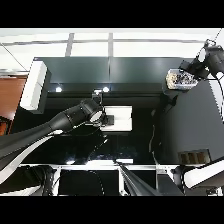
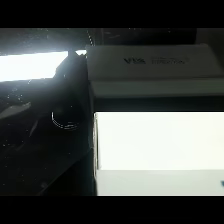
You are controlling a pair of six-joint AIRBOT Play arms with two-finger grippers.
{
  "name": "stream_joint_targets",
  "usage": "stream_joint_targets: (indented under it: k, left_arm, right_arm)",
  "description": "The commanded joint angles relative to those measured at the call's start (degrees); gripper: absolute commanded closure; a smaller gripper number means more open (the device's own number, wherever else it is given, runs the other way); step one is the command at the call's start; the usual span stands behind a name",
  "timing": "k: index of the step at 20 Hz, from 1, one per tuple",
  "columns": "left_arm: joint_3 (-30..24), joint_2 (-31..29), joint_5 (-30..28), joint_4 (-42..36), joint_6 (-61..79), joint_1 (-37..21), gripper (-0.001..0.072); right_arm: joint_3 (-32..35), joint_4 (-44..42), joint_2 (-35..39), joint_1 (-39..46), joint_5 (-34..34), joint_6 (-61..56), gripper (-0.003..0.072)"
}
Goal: Fold the box and place the chain.
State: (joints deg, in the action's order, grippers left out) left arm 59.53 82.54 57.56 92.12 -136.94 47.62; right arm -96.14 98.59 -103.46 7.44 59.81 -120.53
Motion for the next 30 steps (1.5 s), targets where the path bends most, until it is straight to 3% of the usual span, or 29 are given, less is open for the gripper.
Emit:
stream_joint_targets:
  k: [1,15,18,20,25,30]
  left_arm:
    - [0.0,0.0,-0.09,-0.04,0.0,-0.02,0.0682]
    - [0.0,0.0,-0.15,0.0,0.0,-0.02,0.0682]
    - [0.0,0.0,-0.17,-0.02,0.0,-0.02,0.0682]
    - [0.0,0.0,-0.13,-0.02,0.0,-0.02,0.0682]
    - [0.0,0.0,-0.15,-0.04,0.0,0.0,0.0682]
    - [0.0,0.0,-0.15,0.0,0.0,-0.04,0.0682]
  right_arm:
    - [-3.91,-2.51,-3.39,2.43,4.9,-2.78,-0.002]
    - [-3.91,-2.8,-8.13,3.61,-0.24,-2.21,-0.0018]
    - [-3.91,-4.13,-8.31,3.41,-1.22,1.14,0.0296]
    - [-3.91,-7.54,-8.17,3.41,0.24,8.61,0.067]
    - [-4.72,-8.55,-1.88,3.39,4.66,16.65,0.0672]
    - [-4.72,-10.56,13.2,3.41,6.75,24.44,0.0673]
